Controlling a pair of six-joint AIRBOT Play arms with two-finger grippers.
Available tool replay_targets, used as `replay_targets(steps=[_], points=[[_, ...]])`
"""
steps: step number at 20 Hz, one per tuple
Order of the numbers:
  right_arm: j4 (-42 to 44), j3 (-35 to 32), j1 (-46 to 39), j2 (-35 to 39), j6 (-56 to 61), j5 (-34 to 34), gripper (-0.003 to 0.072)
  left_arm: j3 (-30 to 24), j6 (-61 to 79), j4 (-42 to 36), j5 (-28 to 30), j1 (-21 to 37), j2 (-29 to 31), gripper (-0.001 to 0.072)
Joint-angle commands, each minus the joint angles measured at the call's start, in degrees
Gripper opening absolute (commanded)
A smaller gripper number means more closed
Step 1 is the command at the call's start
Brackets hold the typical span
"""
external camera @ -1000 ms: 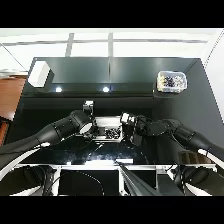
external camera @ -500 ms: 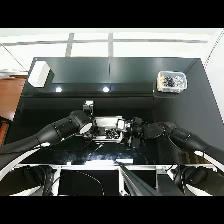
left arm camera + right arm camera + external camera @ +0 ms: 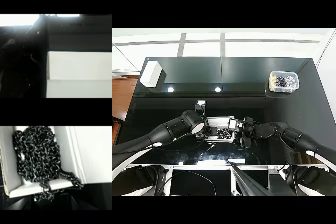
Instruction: Fold the box and place the chain.
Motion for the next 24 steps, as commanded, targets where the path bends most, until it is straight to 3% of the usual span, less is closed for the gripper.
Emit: replay_targets(steps=[1, 3, 5, 7, 8, 9, 12, 17, 21, 24], points=[[0.22, -0.04, 1.09, -1.16, -0.02, 0.17, 0.0534, 0.07, 0.02, 0.0, 0.04, 0.0, -0.04, 0.0032], [0.17, -0.04, 2.1, -1.46, -0.02, 1.16, 0.0532, 0.07, 0.02, 0.0, 0.02, 0.0, -0.04, 0.0031], [-0.17, -0.02, 2.08, -1.44, 0.04, 1.31, 0.0238, 0.07, 0.02, 0.0, 0.02, 0.0, -0.04, 0.0031], [-0.44, -0.02, 2.08, -1.4, 1.25, 1.16, 0.0229, 0.07, 0.02, 0.0, 0.0, 0.0, -0.04, 0.0031], [-1.25, -0.02, 1.77, -1.07, 4.76, 1.11, 0.0058, 0.07, 0.02, -0.02, -0.13, 0.0, -0.02, 0.0031], [-3.08, -0.02, 1.18, -0.42, 8.11, 0.44, 0.0032, 0.07, 0.02, -0.02, -0.13, 0.0, -0.02, 0.0031], [-9.25, -0.02, -1.55, 2.47, 12.26, -5.38, 0.0031, 0.07, 0.02, 0.04, 0.11, 0.09, -0.04, 0.0031], [-8.83, 1.31, -8.13, 11.89, 20.13, -12.2, 0.0026, 0.07, 0.0, 0.0, 0.11, 0.07, -0.04, 0.0031], [-1.16, 7.17, -9.46, 17.22, 25.0, -20.48, 0.0026, 0.07, 0.02, 0.11, 0.09, 0.09, -0.04, 0.0031], [9.18, 14.23, -9.46, 17.49, 25.35, -26.29, 0.0026, 0.07, 0.0, 0.04, 0.09, 0.07, -0.04, 0.0031]])
